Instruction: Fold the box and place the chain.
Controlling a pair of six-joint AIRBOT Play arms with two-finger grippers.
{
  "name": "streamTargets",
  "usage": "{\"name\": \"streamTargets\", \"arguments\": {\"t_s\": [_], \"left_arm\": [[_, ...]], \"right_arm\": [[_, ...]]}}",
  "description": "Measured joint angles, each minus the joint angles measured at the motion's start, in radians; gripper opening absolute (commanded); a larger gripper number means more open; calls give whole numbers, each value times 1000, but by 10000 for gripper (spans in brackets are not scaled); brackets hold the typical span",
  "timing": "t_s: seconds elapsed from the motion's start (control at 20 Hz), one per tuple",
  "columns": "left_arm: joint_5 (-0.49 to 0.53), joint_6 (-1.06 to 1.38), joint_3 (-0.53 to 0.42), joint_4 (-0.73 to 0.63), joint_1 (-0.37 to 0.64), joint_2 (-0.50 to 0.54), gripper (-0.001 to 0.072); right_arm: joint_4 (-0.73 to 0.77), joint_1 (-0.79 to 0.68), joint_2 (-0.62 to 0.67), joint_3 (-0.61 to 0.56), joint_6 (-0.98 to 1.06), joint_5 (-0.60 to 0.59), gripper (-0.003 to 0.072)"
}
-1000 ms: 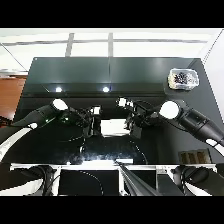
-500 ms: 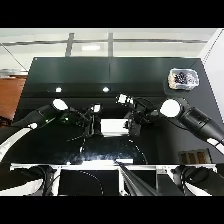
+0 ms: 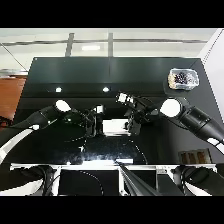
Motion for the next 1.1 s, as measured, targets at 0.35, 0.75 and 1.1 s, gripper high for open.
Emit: {"name": "streamTargets", "arguments": {"t_s": [0.35, 0.75, 1.1], "left_arm": [[16, -4, 3, 14, -4, 0, 583], [2, -4, 51, 44, -5, 0, 469], [-6, -4, 62, 82, -5, -2, 470]], "right_arm": [[-25, -147, 83, 51, 6, 103, 632], [-80, -277, 127, 43, -6, 190, 633], [-11, -183, 69, 39, -128, 104, 632]]}}
